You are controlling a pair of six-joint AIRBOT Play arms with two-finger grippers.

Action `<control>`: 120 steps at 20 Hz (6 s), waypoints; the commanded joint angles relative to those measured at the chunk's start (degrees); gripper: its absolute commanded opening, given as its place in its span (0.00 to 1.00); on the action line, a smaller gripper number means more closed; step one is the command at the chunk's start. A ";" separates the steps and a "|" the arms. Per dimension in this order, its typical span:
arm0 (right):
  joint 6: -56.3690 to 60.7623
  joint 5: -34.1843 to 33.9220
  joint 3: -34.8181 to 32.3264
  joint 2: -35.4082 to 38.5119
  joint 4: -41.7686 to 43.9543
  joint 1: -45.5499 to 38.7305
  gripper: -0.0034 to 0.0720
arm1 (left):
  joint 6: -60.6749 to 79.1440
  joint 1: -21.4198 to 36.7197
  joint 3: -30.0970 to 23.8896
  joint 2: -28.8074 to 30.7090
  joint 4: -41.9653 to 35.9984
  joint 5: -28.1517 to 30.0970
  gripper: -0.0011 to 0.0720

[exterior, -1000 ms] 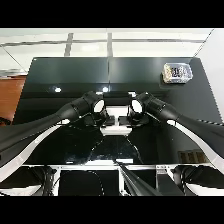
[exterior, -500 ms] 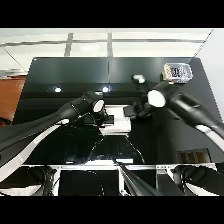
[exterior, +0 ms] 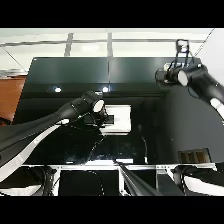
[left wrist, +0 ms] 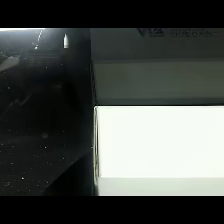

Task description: Fold the box and place the chain.

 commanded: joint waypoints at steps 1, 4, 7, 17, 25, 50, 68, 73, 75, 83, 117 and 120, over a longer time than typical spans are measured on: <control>4.24 4.55 16.63 -14.64 14.36 -9.81 1.00 | 0.11 -0.02 0.02 0.00 0.02 0.09 0.05; 5.84 23.12 36.30 -27.80 24.20 -15.41 1.00 | 0.11 -0.02 0.02 -0.02 0.02 0.13 0.05; 7.41 29.22 44.09 -33.90 26.51 -18.12 0.86 | 0.11 -0.02 0.02 -0.02 0.00 0.09 0.05; 10.16 24.02 44.50 -36.98 33.66 -18.56 0.78 | 0.11 -0.02 0.02 -0.02 0.00 0.07 0.05; 7.56 24.83 44.54 -38.60 33.62 -18.78 0.41 | 0.11 -0.02 0.02 -0.02 0.00 0.09 0.05; 12.74 30.88 46.27 -36.30 33.31 -21.99 0.70 | 0.09 -0.02 0.02 -0.02 0.00 0.11 0.05; -18.34 34.12 46.29 -26.03 36.98 -23.41 0.06 | 0.09 -0.02 0.02 -0.02 0.00 0.33 0.05; -27.71 37.62 46.29 -12.46 37.22 -23.39 0.06 | 0.09 -0.02 0.02 -0.02 0.02 0.63 0.05; -29.40 37.46 46.29 -6.93 38.71 -23.39 0.06 | 0.09 0.00 0.04 -0.02 0.02 0.83 0.05; -34.14 43.67 42.64 9.60 50.71 -20.87 0.06 | 0.09 -0.02 0.02 -0.02 0.00 1.77 0.05; -35.63 47.10 36.26 16.52 59.47 2.45 0.06 | 0.11 -0.02 0.02 -0.02 0.02 1.79 0.05; -36.13 46.60 36.26 16.52 63.45 2.45 0.06 | 0.11 -0.02 0.02 -0.02 0.02 1.79 0.05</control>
